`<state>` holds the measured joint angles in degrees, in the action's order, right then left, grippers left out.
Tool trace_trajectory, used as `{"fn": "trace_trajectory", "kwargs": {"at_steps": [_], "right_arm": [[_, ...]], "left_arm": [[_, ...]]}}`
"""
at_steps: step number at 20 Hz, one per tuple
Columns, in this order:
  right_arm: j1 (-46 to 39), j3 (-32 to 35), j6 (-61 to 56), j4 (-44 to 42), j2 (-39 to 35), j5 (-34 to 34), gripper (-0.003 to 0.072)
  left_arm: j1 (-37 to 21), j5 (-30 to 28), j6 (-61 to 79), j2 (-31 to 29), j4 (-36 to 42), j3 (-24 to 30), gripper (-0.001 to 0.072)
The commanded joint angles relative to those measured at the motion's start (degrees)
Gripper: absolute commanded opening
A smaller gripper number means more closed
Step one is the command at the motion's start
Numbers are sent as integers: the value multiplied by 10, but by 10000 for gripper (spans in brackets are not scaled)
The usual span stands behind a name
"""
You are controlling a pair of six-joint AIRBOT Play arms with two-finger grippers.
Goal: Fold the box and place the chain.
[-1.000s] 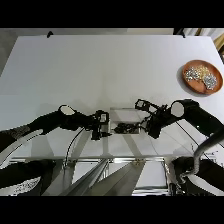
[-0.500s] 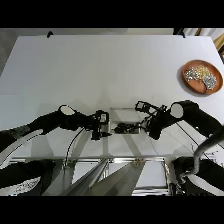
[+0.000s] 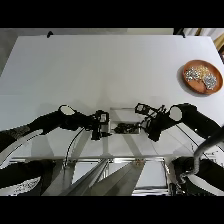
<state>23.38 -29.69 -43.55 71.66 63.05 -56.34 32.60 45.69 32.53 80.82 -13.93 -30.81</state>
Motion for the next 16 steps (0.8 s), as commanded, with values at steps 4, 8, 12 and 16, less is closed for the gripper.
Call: {"fn": "trace_trajectory", "kwargs": {"at_steps": [4, 8, 12, 16], "right_arm": [[27, 3, -59, 41, 1, 35, 15], [27, 3, -122, 66, -28, 23, 14], [27, 0, -122, 81, -119, -12, 14], [28, -38, -150, 71, -214, -73, 14]], "left_arm": [[0, 0, 0, 0, 0, 0, 153], [0, 0, 0, 0, 0, 0, 153], [0, 0, 0, 0, 0, 0, 153], [0, 0, 0, 0, 0, 0, 153]]}}
